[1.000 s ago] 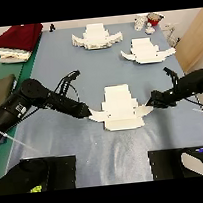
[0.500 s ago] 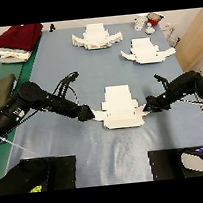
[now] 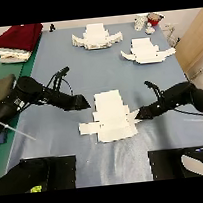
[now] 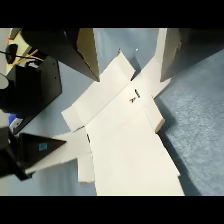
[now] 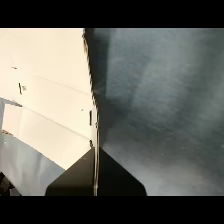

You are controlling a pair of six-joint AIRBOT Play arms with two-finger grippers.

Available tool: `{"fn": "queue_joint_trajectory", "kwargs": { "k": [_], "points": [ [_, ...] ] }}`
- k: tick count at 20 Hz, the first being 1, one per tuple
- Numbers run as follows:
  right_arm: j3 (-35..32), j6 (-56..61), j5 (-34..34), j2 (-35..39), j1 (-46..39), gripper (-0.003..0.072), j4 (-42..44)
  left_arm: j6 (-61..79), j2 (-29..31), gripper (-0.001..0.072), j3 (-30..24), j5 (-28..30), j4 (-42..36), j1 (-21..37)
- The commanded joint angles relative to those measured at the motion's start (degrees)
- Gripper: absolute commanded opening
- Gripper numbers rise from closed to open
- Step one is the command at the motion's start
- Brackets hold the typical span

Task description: Fold the box.

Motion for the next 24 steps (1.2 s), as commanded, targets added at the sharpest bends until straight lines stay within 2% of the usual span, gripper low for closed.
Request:
{"fn": "queue_joint_trajectory", "kwargs": {
  "k": [1, 5, 9, 13, 18, 19, 20, 21, 24],
  "points": [
    [-5.2, -1.81, 6.8, 6.97, 5.2, 0.0002, 0.96, 6.34, -7.17, 0.0594, 0.87, -2.05, -7.52, 6.08],
    [-5.29, -0.04, 7.1, 10.88, 6.91, 0.0003, 0.96, 13.88, -16.48, 0.0594, 1.9, -1.36, -11.72, 6.6],
    [-5.29, 0.74, 6.73, 11.08, 6.91, 0.0003, 0.96, 18.4, -25.94, 0.0594, 6.4, -2.21, -14.67, 6.29],
    [-5.29, 0.79, 6.73, 11.08, 6.91, 0.0003, 0.94, 21.33, -33.46, 0.0593, 12.31, -7.82, -15.91, 4.24],
    [-5.29, 1.75, 6.62, 11.08, 6.91, 0.0003, 0.9, 26.25, -37.13, 0.0591, 16.11, -14.08, -15.91, 1.44],
    [-5.29, 1.75, 6.67, 11.08, 6.91, 0.0003, 0.9, 27.32, -37.13, 0.0575, 16.26, -14.88, -15.91, 0.61],
    [-5.29, 1.75, 6.73, 11.06, 6.91, 0.0003, 0.87, 28.3, -37.13, 0.0418, 16.39, -15.87, -15.65, -0.09],
    [-5.29, 1.79, 6.73, 11.02, 6.91, 0.0003, 0.9, 29.44, -37.13, 0.0293, 16.52, -16.76, -15.39, -0.61],
    [-5.29, 1.81, 6.69, 10.99, 6.91, 0.0003, 0.87, 30.34, -37.13, 0.0289, 17.03, -17.46, -15.41, -1.16]
  ]
}}
